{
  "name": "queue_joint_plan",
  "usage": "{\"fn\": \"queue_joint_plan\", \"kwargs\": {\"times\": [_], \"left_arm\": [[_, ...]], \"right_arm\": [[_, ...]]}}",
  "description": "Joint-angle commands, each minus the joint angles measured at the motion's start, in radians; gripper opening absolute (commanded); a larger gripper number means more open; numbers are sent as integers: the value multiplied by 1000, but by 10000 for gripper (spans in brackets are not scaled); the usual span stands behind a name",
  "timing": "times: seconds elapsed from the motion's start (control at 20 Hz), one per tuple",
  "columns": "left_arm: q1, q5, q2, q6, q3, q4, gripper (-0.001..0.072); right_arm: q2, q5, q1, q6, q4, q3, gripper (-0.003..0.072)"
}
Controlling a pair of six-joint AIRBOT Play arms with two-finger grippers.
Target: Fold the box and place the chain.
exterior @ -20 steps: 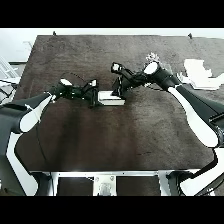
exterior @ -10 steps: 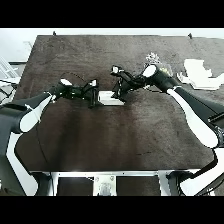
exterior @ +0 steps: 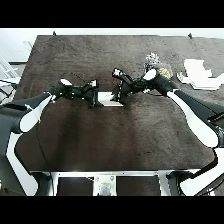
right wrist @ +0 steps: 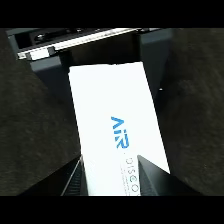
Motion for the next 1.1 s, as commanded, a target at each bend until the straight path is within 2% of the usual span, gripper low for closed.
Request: {"fn": "queue_joint_plan", "kwargs": {"times": [0.0, 0.45, 0.5, 0.55, 0.6, 0.65, 0.7, 1.05], "left_arm": [[-1, 6, 0, -3, 0, -4, 290], [0, 6, 0, -3, 0, -4, 289], [-1, 6, 0, -3, 0, -4, 290], [0, 6, 0, -3, 0, -4, 290], [-1, 6, 0, -3, 0, -4, 290], [-1, 6, 0, -3, 0, -4, 290], [-1, 6, 0, -3, 0, -4, 290], [-1, 6, 0, -3, 0, -4, 290]], "right_arm": [[-1, 25, 0, -42, 42, -6, 457], [21, 44, -18, -46, 76, 14, 464], [22, 45, -27, -46, 103, 14, 438], [22, 45, -37, -46, 124, 14, 333], [22, 44, -44, -45, 126, 13, 181], [21, 44, -50, -43, 126, 8, 79], [16, 44, -50, -35, 125, 2, 18], [-65, 44, -47, 39, 102, -18, 9]]}}
